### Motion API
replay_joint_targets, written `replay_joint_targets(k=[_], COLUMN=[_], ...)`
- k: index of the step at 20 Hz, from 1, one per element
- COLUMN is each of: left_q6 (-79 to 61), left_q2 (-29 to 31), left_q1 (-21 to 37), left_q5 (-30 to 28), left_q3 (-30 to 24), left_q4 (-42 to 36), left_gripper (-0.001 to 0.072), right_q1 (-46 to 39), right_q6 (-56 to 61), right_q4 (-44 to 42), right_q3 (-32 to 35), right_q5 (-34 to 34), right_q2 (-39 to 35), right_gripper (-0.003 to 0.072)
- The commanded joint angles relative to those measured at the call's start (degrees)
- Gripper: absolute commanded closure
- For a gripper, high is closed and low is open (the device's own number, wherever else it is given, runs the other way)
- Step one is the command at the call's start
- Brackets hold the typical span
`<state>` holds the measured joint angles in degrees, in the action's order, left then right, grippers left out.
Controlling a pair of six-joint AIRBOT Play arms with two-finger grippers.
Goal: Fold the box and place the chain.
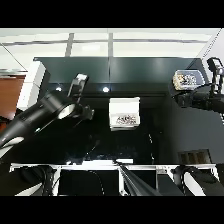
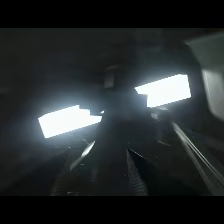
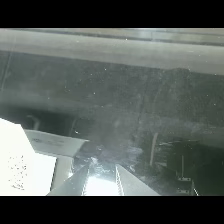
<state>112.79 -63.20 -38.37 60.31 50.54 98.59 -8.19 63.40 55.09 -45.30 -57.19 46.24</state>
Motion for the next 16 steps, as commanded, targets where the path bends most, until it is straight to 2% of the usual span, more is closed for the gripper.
replay_joint_targets(k=[1, 2, 3, 4, 5, 9, 16], left_q6=[-25.07, -32.79, -39.58, -44.00, -46.14, -56.46, -79.01], left_q2=[7.65, 7.17, 6.36, 5.42, 4.55, 3.72, 3.67], left_q1=[5.22, 5.22, 5.14, 5.14, 5.16, 5.18, 4.94], left_q5=[-20.72, -21.24, -19.74, -17.46, -15.52, -14.21, -21.90], left_q3=[-15.80, -17.73, -18.58, -18.53, -18.32, -17.66, -17.51], left_q4=[-22.45, -28.55, -32.61, -34.80, -35.01, -34.14, -35.12], left_gripper=[0.0301, 0.0298, 0.0230, 0.0075, 0.0008, 0.0002, 0.0002], right_q1=[-0.02, -0.02, -0.02, -0.02, -0.02, -0.02, -0.02], right_q6=[0.09, 0.09, 0.09, 0.09, 0.09, 0.02, 0.00], right_q4=[-0.20, -0.20, -0.22, -0.20, -0.22, -0.02, 0.02], right_q3=[0.02, 0.02, 0.02, 0.02, 0.02, 0.02, 0.02], right_q5=[-0.07, -0.07, -0.20, -0.28, -0.44, -0.48, 0.50], right_q2=[-0.02, -0.02, -0.02, -0.02, -0.02, 0.00, 0.00], right_gripper=[0.0475, 0.0476, 0.0475, 0.0475, 0.0476, 0.0476, 0.0475])
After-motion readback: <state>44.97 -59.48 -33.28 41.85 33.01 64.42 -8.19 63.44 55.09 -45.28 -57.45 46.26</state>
